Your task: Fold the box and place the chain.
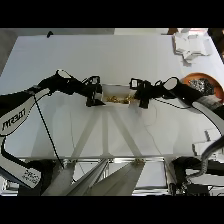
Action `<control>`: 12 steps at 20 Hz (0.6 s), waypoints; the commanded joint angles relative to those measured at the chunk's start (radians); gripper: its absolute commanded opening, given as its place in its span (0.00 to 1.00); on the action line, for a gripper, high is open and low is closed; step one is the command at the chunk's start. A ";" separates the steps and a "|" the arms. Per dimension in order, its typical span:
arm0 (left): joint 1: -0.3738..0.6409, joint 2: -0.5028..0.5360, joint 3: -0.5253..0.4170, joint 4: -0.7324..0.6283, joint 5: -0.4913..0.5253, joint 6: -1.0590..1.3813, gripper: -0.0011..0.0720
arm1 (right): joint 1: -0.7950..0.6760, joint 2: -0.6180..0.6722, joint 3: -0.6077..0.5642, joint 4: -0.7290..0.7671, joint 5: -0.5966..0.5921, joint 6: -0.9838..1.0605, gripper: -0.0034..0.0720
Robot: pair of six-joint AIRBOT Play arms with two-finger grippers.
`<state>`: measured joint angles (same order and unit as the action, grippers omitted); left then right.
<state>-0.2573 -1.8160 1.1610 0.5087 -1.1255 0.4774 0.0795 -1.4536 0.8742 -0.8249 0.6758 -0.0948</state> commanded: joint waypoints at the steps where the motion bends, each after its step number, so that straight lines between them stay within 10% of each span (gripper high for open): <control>1: 0.000 0.000 0.000 0.000 -0.001 0.000 0.27 | 0.001 0.077 0.001 -0.065 -0.002 0.127 0.06; 12: 0.000 0.000 0.000 0.000 -0.001 0.000 0.27 | 0.213 0.220 0.052 -0.057 -0.030 0.283 0.06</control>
<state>-0.2573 -1.8160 1.1610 0.5087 -1.1263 0.4778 0.2321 -1.2476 0.9058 -0.8829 0.6914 0.1276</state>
